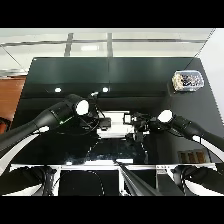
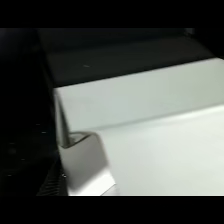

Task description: Fold the box and place the chain.

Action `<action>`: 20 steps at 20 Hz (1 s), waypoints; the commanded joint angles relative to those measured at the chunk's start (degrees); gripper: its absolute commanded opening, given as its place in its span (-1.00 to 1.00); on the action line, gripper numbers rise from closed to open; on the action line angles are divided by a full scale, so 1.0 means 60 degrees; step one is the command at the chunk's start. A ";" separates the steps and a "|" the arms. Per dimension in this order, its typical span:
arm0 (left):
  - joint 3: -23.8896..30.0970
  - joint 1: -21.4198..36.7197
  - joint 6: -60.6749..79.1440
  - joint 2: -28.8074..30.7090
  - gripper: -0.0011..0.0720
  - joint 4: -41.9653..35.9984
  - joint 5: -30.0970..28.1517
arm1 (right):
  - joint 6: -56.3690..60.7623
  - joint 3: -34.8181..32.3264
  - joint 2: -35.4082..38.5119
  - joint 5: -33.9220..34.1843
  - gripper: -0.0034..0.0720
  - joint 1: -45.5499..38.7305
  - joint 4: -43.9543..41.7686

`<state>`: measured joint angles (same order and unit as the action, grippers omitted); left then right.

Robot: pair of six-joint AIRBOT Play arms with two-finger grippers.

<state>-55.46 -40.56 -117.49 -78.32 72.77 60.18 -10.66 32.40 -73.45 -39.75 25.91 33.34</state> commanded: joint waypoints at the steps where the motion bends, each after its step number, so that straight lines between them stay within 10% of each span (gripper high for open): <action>1: -0.0011 -0.0127 -0.0495 -0.0007 0.37 0.0820 0.0164 | -0.0011 -0.0004 -0.0004 -0.0011 -0.12 0.0007 0.0018; 18: -0.0612 -0.0754 -0.2856 -0.0670 0.36 0.2422 0.0714 | -0.0007 -0.0004 -0.0004 0.0004 -0.12 0.0007 0.0015; 20: -0.0612 -0.0787 -0.3042 -0.0769 -0.05 0.2495 0.0707 | 0.0000 -0.0004 -0.0004 0.0022 -0.12 0.0007 -0.0011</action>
<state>-59.00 -44.97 -132.94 -82.46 86.98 64.53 -10.70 32.40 -73.45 -39.77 25.91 33.43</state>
